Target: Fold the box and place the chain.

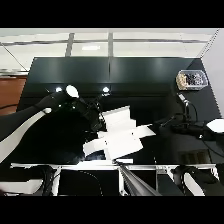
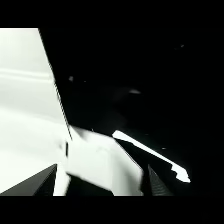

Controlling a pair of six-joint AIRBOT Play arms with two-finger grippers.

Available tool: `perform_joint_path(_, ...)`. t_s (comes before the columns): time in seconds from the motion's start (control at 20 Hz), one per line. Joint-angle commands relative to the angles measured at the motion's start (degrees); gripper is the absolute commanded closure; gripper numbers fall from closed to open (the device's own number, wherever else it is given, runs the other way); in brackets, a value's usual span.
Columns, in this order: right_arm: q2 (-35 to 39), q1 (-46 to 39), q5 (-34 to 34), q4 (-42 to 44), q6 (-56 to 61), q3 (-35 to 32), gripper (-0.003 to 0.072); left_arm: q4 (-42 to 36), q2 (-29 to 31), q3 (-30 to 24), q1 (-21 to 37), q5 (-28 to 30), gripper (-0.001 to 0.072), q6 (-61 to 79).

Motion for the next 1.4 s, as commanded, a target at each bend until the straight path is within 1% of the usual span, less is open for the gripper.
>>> perform_joint_path(0.0, 0.04, -0.13, 3.78, -11.41, -2.69, 6.71, 0.0044, 4.2, 9.2, -3.28, -2.67, 15.87, 0.0684, 6.6)
perform_joint_path(0.05, 0.04, -0.11, 3.54, -10.8, -6.45, 6.75, 0.0044, 5.35, 10.78, -4.52, -3.41, 19.78, 0.0682, 13.42)
perform_joint_path(0.15, 0.02, 1.03, 3.06, -11.19, -12.28, 6.73, 0.0044, 9.16, 10.67, -5.44, -3.87, 21.57, 0.068, 23.89)
perform_joint_path(0.3, 0.0, 4.98, 1.97, -11.41, -17.81, 6.71, 0.0044, 8.68, 8.33, -5.44, -4.11, 21.2, 0.0681, 24.55)
perform_joint_path(0.55, -1.46, 15.47, -7.78, -11.67, -20.57, 2.84, 0.0044, 8.72, 5.11, -5.44, -4.26, 21.33, 0.0681, 26.23)
perform_joint_path(0.7, -2.62, 22.51, -14.03, -15.06, -20.52, -0.66, 0.0044, 8.74, 4.9, -5.44, -4.26, 21.31, 0.0681, 26.21)
perform_joint_path(0.9, -4.81, 30.58, -17.31, -15.21, -21.86, -1.57, 0.0044, 8.76, 4.9, -5.44, -4.26, 21.33, 0.0681, 26.23)
perform_joint_path(0.95, -5.29, 31.89, -17.75, -15.28, -23.19, -1.57, 0.0045, 8.76, 4.9, -5.44, -4.26, 21.38, 0.0681, 26.23)
perform_joint_path(1.0, -5.77, 32.87, -17.79, -15.06, -24.5, -1.57, 0.0083, 8.79, 4.9, -5.44, -4.26, 21.35, 0.0681, 26.23)
perform_joint_path(1.15, -7.21, 34.91, -17.33, -12.04, -27.93, -1.57, 0.0083, 8.76, 4.9, -5.44, -4.26, 21.09, 0.0681, 26.21)
perform_joint_path(1.2, -7.32, 35.15, -17.94, -10.1, -28.0, -1.57, 0.0079, 8.76, 4.9, -5.44, -4.26, 21.14, 0.0681, 26.21)
perform_joint_path(1.3, -7.67, 35.3, -17.97, -5.66, -28.02, -1.57, -0.0023, 8.76, 4.9, -5.44, -4.26, 21.16, 0.0681, 26.21)
perform_joint_path(1.35, -7.85, 35.71, -18.27, -4.81, -28.02, -1.57, -0.0024, 8.76, 4.9, -5.44, -4.26, 21.14, 0.0681, 26.21)
